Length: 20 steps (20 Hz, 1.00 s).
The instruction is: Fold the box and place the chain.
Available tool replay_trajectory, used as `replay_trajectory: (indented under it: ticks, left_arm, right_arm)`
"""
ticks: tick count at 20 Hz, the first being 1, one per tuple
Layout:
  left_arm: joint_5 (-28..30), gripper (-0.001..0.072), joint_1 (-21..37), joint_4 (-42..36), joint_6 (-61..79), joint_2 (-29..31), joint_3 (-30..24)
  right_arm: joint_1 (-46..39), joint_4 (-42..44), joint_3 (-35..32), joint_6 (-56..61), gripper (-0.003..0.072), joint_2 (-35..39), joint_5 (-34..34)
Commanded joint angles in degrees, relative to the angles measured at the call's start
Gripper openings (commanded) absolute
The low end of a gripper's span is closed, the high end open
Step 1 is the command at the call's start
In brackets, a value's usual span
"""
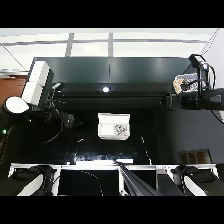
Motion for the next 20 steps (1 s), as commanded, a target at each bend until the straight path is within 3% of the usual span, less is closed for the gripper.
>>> replay_trajectory:
  ticks: [1,2,6,10,13,20]
  left_arm:
    - [1.2,0.0683,5.73,-25.24,43.95,-2.23,-10.25]
    - [1.46,0.0718,4.24,-21.57,49.64,-3.37,-10.27]
    - [7.96,0.0718,-3.76,-8.41,67.19,-8.55,-8.15]
    - [7.41,0.0718,-9.35,-9.44,73.75,-15.69,-3.74]
    - [7.41,0.0718,-10.47,-13.99,73.75,-19.08,-2.67]
    - [7.04,0.0717,-11.17,-14.99,73.57,-19.43,-2.32]
  right_arm:
    - [-0.04,-0.02,0.02,0.37,0.0407,0.04,-0.92]
    - [-0.04,-0.02,0.02,0.37,0.0407,0.04,-0.96]
    - [-0.04,-0.76,0.02,0.66,0.0407,0.02,-0.46]
    - [-0.02,-0.98,0.02,1.2,0.0407,0.04,-0.42]
    - [-0.04,-1.01,0.02,1.2,0.0407,0.04,-0.55]
    - [-0.02,-1.03,0.02,1.18,0.0407,0.02,-0.61]
